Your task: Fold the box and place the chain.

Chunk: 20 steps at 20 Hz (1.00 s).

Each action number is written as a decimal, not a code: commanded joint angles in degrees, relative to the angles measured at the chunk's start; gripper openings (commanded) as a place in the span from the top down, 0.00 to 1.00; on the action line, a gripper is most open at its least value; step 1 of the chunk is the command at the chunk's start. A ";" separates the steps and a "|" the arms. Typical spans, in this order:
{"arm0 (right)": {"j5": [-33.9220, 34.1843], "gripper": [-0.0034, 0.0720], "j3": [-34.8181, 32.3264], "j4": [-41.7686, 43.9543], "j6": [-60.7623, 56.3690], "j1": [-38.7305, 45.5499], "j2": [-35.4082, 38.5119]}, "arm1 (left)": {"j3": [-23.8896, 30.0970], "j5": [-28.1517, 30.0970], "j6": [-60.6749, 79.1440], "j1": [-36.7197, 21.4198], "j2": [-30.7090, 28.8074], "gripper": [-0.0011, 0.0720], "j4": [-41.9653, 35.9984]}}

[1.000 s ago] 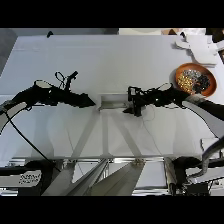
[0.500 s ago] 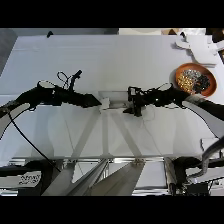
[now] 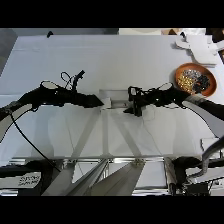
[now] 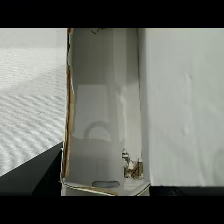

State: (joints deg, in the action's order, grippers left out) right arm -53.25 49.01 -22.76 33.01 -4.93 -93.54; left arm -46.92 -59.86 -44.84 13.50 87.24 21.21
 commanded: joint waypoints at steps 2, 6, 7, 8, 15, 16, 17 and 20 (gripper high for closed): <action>0.09 0.48 0.07 0.09 0.04 -0.07 -0.02 | 0.02 4.46 0.04 0.59 0.07 0.36 0.70; 0.09 0.48 0.07 0.09 0.02 -0.07 -0.02 | 0.02 7.43 -0.11 1.68 0.04 0.36 5.95; 0.09 0.48 0.07 0.09 0.02 -0.07 -0.02 | 0.02 8.07 -0.35 1.88 0.04 0.36 7.30; 0.09 0.48 0.07 0.09 0.02 -0.07 -0.02 | 0.02 8.59 -0.39 1.97 0.04 0.36 8.13; 0.09 0.48 0.07 0.09 0.02 -0.07 -0.02 | 0.00 10.60 -0.59 1.97 -0.90 0.36 8.66; 0.09 0.48 0.07 0.11 0.02 -0.07 -0.02 | 0.00 11.19 -0.61 1.97 -1.66 0.36 9.79; 0.09 0.48 0.07 0.09 0.02 -0.07 -0.02 | 0.00 11.72 -0.63 1.95 -2.62 0.36 11.30; 0.09 0.48 0.07 0.09 0.02 -0.07 -0.02 | 0.00 12.55 -3.91 1.97 -4.33 0.36 14.69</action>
State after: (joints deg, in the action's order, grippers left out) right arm -52.69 49.04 -22.31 33.04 -4.97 -93.54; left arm -46.85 -49.32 -46.76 15.51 84.42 33.39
